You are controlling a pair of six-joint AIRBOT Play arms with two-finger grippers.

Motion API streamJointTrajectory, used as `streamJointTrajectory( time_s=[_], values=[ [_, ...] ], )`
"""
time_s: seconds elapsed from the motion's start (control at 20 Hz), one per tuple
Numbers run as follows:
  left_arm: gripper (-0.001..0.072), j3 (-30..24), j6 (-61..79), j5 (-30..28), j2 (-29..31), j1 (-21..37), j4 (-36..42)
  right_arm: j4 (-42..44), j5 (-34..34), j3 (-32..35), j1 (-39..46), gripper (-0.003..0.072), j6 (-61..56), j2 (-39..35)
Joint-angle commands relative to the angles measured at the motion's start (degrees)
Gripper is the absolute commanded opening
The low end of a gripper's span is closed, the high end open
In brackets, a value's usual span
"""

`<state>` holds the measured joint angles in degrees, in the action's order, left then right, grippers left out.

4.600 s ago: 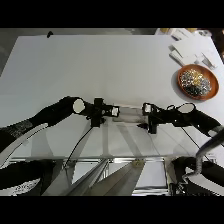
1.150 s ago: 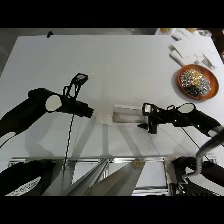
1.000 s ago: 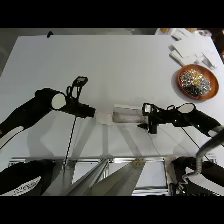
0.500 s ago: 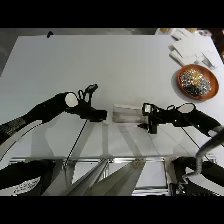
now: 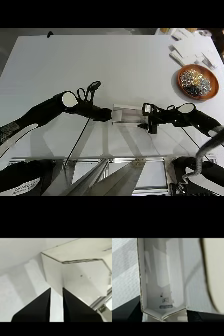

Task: Fold the box and place the chain.

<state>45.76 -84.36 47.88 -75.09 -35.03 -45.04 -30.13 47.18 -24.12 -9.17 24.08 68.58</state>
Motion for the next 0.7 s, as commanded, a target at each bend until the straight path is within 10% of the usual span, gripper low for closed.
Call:
streamJointTrajectory(
  time_s=[0.0,0.65],
  values=[
    [0.0172,1.16,0.79,-0.11,0.66,-0.76,0.7,0.02,0.0,-0.02,0.0,0.0396,0.0,0.0],
    [0.0325,1.86,0.15,0.31,-0.2,-2.54,-2.6,0.02,0.0,-0.02,0.0,0.0396,-0.02,0.0]
  ],
)
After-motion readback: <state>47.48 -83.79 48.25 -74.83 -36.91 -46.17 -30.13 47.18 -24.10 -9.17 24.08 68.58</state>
